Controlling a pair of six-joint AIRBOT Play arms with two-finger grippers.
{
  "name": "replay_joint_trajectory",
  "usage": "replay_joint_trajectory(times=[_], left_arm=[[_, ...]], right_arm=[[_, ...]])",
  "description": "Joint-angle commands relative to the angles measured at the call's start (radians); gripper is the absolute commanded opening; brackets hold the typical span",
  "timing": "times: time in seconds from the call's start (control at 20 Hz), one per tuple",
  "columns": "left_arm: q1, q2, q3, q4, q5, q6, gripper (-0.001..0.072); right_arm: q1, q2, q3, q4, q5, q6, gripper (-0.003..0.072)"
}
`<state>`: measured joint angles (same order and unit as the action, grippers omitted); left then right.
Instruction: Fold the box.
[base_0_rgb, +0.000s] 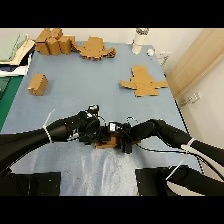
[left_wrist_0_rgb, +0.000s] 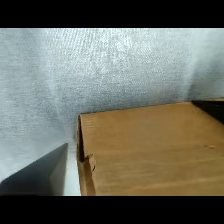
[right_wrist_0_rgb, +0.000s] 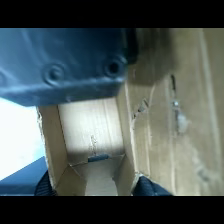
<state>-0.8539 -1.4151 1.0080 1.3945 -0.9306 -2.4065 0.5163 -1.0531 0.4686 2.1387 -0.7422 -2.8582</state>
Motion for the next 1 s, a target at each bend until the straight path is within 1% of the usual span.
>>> replay_joint_trajectory(times=[0.0, 0.2, 0.25, 0.3, 0.35, 0.4, 0.45, 0.5, 0.95], left_arm=[[0.000, -0.013, 0.003, -0.002, 0.022, -0.028, 0.0404], [-0.001, -0.032, 0.003, -0.003, 0.012, -0.053, 0.0403], [-0.003, -0.034, 0.003, -0.002, 0.012, -0.064, 0.0390], [-0.003, -0.034, 0.003, 0.000, 0.013, -0.066, 0.0216], [-0.006, -0.034, 0.003, 0.002, 0.014, -0.066, 0.0125], [-0.007, -0.034, 0.003, 0.002, 0.014, -0.067, 0.0104], [-0.007, -0.034, 0.003, 0.002, 0.012, -0.072, 0.0102], [-0.007, -0.034, 0.003, 0.003, 0.010, -0.071, 0.0014], [-0.014, -0.033, 0.003, -0.015, 0.022, -0.071, 0.0018]], right_arm=[[0.000, 0.001, 0.000, 0.000, 0.000, 0.000, 0.0506], [0.000, 0.001, 0.000, 0.000, 0.000, 0.000, 0.0506], [0.000, 0.001, 0.000, 0.000, 0.000, 0.000, 0.0506], [0.000, 0.001, 0.000, 0.000, 0.000, 0.000, 0.0506], [0.000, 0.001, 0.000, 0.000, 0.000, 0.000, 0.0506], [0.000, 0.001, 0.000, 0.000, 0.000, 0.000, 0.0506], [0.000, 0.001, 0.000, 0.000, 0.000, 0.000, 0.0506], [0.000, 0.001, 0.000, 0.000, 0.000, 0.000, 0.0506], [0.000, 0.001, 0.000, 0.000, 0.000, 0.000, 0.0506]])
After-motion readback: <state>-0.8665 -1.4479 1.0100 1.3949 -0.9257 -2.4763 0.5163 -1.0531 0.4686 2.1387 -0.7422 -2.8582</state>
